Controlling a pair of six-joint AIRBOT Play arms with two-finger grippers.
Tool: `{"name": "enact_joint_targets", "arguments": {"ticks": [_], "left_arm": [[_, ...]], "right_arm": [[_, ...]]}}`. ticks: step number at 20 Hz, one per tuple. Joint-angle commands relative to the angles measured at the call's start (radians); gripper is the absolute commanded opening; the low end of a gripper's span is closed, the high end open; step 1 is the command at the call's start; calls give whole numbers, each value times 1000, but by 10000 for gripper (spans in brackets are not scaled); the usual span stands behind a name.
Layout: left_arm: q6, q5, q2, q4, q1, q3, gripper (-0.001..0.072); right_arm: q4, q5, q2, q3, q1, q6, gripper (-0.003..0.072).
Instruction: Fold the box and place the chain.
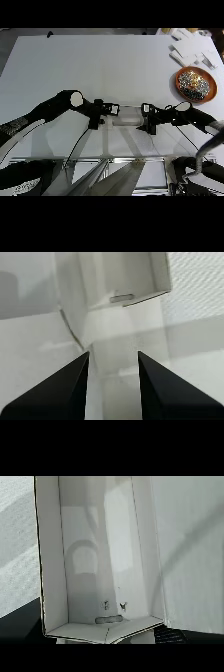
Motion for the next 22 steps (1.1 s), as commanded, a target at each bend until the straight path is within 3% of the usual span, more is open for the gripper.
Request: {"name": "enact_joint_targets", "arguments": {"ticks": [1,12,15,22], "left_arm": [[45,30,1,-33,6,-18,345],[99,121,-29,-133,-40,-24,306],[100,122,-35,-172,-60,-24,137],[100,188,-42,-204,-70,-24,137]], "right_arm": [[0,0,1,0,0,0,255],[0,0,1,0,0,0,255],[0,0,1,0,0,0,255],[0,1,1,0,0,0,255]]}}
